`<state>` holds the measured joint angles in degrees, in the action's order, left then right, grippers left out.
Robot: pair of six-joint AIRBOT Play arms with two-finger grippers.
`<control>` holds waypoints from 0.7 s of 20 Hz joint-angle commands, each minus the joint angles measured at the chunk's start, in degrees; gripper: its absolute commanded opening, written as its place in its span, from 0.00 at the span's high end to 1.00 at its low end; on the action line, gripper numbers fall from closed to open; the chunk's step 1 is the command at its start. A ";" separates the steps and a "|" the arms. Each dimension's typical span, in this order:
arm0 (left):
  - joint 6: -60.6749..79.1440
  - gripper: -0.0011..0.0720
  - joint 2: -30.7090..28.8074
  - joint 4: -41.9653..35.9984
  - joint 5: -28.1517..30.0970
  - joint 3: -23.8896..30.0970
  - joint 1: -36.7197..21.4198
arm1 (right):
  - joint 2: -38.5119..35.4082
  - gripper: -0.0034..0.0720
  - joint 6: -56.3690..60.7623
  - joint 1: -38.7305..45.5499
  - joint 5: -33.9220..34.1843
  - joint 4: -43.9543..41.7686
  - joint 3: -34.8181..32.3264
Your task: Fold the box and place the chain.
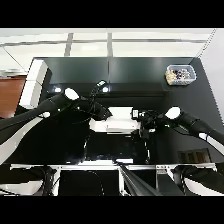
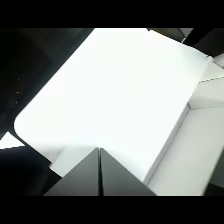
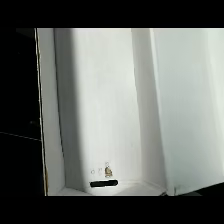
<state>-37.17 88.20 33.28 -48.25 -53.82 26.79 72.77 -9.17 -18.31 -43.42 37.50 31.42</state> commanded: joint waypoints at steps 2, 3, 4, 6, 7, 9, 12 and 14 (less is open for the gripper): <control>-0.57 0.95 -0.04 2.38 3.13 -0.07 -0.24 | 0.00 0.77 0.04 0.00 0.04 0.02 0.00; -0.57 0.95 -1.77 3.63 3.26 -0.07 -0.98 | 0.00 0.77 0.04 0.00 0.04 0.04 0.00; -0.70 0.95 -4.11 5.73 2.99 -0.07 -1.90 | 0.00 0.77 0.04 0.00 0.07 0.04 0.00; -1.44 0.95 -9.55 9.99 1.60 0.02 -3.85 | 0.00 0.77 0.04 0.00 0.04 0.04 0.00; -3.43 0.95 -12.72 12.28 0.59 0.13 -4.96 | 0.00 0.77 0.04 0.00 0.04 0.04 0.00; -4.39 0.95 -18.71 13.51 -0.24 2.58 -6.64 | 0.00 0.77 0.04 0.00 0.04 0.02 0.00; 6.16 0.94 -25.99 0.07 5.81 13.90 -7.04 | 0.00 0.77 0.04 0.00 0.07 0.04 0.00; 24.24 0.94 -27.02 -11.72 4.33 20.28 -7.04 | 0.00 0.77 0.04 0.00 0.07 0.02 0.00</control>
<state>-30.96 65.23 35.16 -44.97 -41.45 20.27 72.77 -9.15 -18.31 -43.35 37.56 31.42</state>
